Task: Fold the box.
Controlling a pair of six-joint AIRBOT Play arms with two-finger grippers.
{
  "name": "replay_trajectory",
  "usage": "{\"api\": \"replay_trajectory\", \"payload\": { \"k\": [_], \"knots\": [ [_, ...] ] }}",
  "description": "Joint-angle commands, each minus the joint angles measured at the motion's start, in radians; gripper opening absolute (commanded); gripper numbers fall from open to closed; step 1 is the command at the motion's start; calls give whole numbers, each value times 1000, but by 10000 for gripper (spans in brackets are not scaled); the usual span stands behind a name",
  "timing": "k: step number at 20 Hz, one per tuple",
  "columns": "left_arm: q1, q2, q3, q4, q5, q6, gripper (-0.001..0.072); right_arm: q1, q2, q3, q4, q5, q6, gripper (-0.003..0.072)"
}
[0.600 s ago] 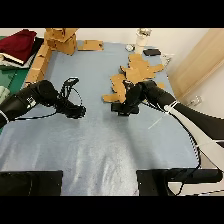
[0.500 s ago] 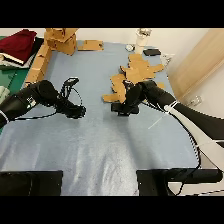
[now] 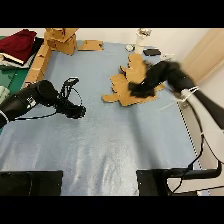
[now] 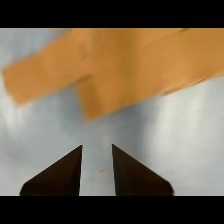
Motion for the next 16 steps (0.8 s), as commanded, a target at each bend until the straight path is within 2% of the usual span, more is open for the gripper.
{"api": "replay_trajectory", "payload": {
  "k": [1,2,3,6,11,16],
  "knots": [
    [0,0,1,0,0,0,10,-267,-60,154,67,-26,-176,305],
    [0,0,1,0,0,0,10,-345,-98,187,144,-22,-243,333],
    [0,0,1,0,1,0,10,-415,-145,219,239,-17,-312,466],
    [0,0,1,0,0,0,10,-541,-303,313,435,4,-467,473],
    [0,0,1,0,0,0,10,-558,-550,521,541,-22,-563,473],
    [0,0,1,0,0,0,10,-528,-680,635,579,-24,-571,473]
  ]
}}
